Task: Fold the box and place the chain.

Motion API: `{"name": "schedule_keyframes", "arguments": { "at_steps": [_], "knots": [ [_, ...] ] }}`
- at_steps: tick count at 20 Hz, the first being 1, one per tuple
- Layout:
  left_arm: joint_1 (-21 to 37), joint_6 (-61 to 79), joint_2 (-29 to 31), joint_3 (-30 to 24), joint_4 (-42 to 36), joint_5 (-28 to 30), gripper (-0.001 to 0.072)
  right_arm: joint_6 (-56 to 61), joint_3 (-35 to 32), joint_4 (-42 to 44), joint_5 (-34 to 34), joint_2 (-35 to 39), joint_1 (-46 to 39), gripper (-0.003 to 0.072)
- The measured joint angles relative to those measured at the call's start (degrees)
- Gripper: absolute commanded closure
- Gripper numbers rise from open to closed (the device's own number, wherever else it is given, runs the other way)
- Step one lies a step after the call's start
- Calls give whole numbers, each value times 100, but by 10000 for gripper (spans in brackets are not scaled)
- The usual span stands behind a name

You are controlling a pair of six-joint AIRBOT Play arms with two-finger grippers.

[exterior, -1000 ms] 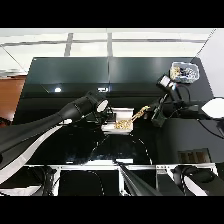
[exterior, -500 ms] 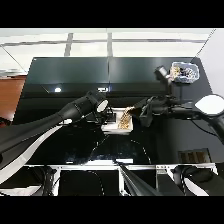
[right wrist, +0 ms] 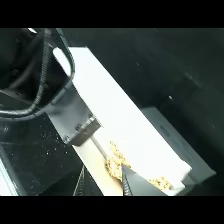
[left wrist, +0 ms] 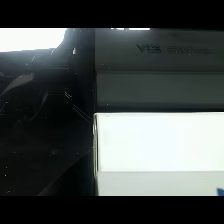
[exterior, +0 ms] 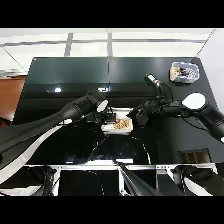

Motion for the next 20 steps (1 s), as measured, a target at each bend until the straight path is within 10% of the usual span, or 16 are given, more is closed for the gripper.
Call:
{"name": "schedule_keyframes", "arguments": {
  "at_steps": [4,6,7,14,20],
  "knots": [
    [0,-2,2,7,-37,59,630,2,0,-24,400,-20,-461,404],
    [-4,-76,28,46,-109,109,200,2,0,-26,623,-22,-632,404],
    [-17,-129,61,63,-125,105,135,2,0,-33,721,-26,-702,404],
    [-81,129,977,-55,579,-472,135,-2,0,-35,1047,-26,-997,404],
    [1497,997,2205,-1377,273,-160,138,-2,-2,-44,1130,-26,-1069,404]
  ]
}}
